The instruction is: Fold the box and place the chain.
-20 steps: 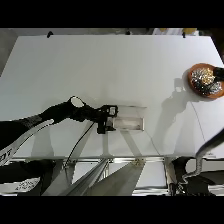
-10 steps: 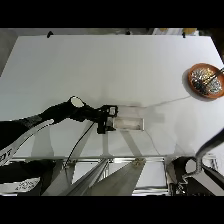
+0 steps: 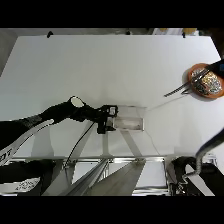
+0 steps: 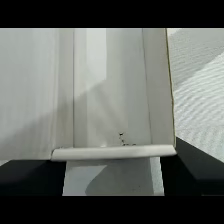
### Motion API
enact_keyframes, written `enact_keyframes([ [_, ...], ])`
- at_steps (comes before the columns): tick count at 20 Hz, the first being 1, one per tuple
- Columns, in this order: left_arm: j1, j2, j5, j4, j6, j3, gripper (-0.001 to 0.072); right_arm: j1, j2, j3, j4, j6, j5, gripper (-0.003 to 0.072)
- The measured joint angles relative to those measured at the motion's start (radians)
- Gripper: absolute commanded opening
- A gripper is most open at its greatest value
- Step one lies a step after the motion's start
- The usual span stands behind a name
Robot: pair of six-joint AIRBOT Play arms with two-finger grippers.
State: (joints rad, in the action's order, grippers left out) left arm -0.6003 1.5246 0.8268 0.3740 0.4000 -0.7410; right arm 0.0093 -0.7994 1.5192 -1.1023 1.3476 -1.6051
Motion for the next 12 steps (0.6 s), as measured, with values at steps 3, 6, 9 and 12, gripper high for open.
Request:
enact_keyframes([
  [3,0.000,0.000,0.000,0.000,0.000,0.000,0.0255,0.166,0.018,-0.027,0.001,0.052,-0.005,0.0016],
  [6,0.000,0.000,0.000,0.000,0.000,0.000,0.0255,0.353,0.024,-0.119,-0.029,0.098,0.077,0.0016],
  [9,0.000,0.000,0.000,0.000,0.000,0.000,0.0255,0.502,0.023,-0.242,-0.120,0.151,0.177,0.0017],
  [12,0.000,0.000,0.000,0.000,0.000,0.000,0.0255,0.575,0.009,-0.359,-0.153,0.179,0.282,0.0017],
])
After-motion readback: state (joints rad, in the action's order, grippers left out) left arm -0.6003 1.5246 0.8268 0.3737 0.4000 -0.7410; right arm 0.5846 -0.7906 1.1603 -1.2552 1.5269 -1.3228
